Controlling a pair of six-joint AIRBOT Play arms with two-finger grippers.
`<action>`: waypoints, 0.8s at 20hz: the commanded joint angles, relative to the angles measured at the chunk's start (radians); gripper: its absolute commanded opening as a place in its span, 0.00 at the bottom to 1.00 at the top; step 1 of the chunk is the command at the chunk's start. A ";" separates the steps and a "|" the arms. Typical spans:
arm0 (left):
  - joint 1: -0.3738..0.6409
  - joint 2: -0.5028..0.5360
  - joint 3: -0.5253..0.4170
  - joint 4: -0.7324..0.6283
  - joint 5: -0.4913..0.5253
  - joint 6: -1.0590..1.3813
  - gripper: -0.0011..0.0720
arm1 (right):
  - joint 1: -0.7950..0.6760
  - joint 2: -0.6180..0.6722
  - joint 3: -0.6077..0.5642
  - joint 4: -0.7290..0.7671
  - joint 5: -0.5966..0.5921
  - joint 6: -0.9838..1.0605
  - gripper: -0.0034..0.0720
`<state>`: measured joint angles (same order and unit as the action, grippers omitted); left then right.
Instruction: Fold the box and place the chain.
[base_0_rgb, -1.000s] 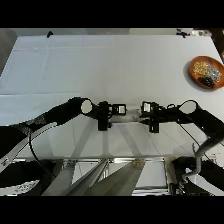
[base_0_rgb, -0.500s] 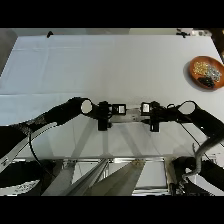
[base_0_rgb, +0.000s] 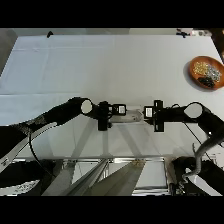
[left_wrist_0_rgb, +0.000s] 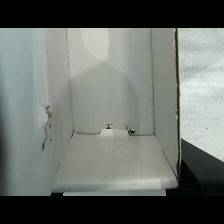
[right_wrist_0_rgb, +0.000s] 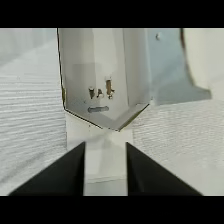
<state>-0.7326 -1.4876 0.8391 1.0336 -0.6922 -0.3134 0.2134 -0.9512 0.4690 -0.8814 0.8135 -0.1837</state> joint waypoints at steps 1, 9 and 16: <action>-0.001 0.001 0.000 -0.002 -0.001 -0.001 0.39 | 0.000 0.064 0.000 0.040 0.013 -0.009 0.18; 0.000 0.001 0.000 -0.001 -0.001 -0.001 0.39 | 0.000 0.025 0.000 0.551 -0.067 -0.312 0.07; 0.000 0.001 0.000 -0.001 -0.001 -0.001 0.39 | 0.001 -0.224 0.000 0.706 -0.198 -0.376 0.07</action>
<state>-0.7326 -1.4876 0.8391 1.0309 -0.6930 -0.3168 0.2134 -1.0840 0.4698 -0.2459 0.6689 -0.5282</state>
